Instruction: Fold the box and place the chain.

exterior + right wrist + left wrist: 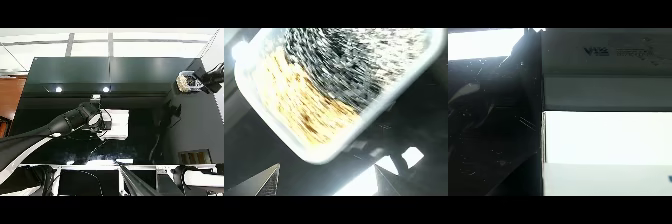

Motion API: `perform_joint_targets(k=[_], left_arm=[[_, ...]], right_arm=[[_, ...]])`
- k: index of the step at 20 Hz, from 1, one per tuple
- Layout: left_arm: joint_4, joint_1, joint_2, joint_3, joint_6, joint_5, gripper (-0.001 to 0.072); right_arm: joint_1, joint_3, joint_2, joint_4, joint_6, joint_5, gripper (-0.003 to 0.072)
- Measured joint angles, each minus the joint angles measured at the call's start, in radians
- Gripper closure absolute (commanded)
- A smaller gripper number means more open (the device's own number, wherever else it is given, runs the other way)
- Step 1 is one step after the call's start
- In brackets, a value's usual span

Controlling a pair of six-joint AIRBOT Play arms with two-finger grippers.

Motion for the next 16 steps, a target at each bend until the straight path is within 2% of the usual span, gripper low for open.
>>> perform_joint_targets(k=[2, 3, 6, 10, 16], left_arm=[[0.000, 0.000, 0.000, 0.000, 0.000, 0.000, 0.0684], [0.000, 0.000, 0.000, 0.000, 0.000, 0.000, 0.0684], [0.000, 0.000, 0.000, 0.000, 0.000, 0.000, 0.0684], [0.000, 0.000, 0.000, 0.000, 0.001, 0.000, 0.0684], [0.000, 0.000, 0.000, 0.000, 0.000, -0.001, 0.0684]], right_arm=[[-0.021, 0.157, -0.130, 0.077, 0.021, 0.097, 0.0020], [-0.026, 0.218, -0.178, 0.101, 0.043, 0.131, 0.0081], [-0.037, 0.347, -0.286, 0.143, 0.106, 0.188, 0.0081], [-0.041, 0.408, -0.360, 0.165, 0.144, 0.203, 0.0082], [-0.042, 0.428, -0.424, 0.182, 0.159, 0.193, 0.0082]])
